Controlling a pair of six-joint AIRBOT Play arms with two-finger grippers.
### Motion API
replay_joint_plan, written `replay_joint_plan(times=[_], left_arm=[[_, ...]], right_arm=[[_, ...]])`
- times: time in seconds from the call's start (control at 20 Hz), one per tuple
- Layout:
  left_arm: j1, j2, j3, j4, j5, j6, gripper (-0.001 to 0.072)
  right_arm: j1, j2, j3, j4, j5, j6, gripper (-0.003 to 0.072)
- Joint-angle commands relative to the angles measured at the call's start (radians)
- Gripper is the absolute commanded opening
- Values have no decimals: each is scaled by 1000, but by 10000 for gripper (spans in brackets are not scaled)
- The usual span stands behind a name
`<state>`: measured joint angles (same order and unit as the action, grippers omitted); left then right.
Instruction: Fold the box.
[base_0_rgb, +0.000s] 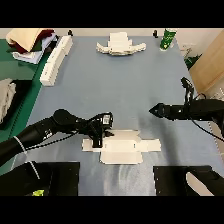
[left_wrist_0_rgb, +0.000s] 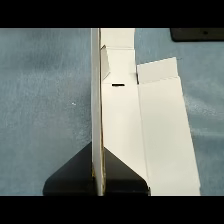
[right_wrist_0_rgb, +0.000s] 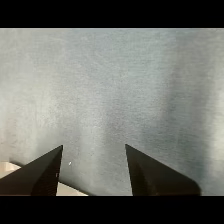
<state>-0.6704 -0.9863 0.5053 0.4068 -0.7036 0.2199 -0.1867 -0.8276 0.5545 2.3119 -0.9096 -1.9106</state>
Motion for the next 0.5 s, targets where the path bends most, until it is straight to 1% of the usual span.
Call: replay_joint_plan(times=[0.0,0.15,0.45], left_arm=[[10,-42,8,-19,-33,-3,12],[10,-72,8,-106,-30,24,13],[10,-72,6,-107,-41,22,14]], right_arm=[[1,-1,1,0,0,0,594],[1,-1,1,0,-1,0,594],[1,-1,1,1,-20,0,594]])
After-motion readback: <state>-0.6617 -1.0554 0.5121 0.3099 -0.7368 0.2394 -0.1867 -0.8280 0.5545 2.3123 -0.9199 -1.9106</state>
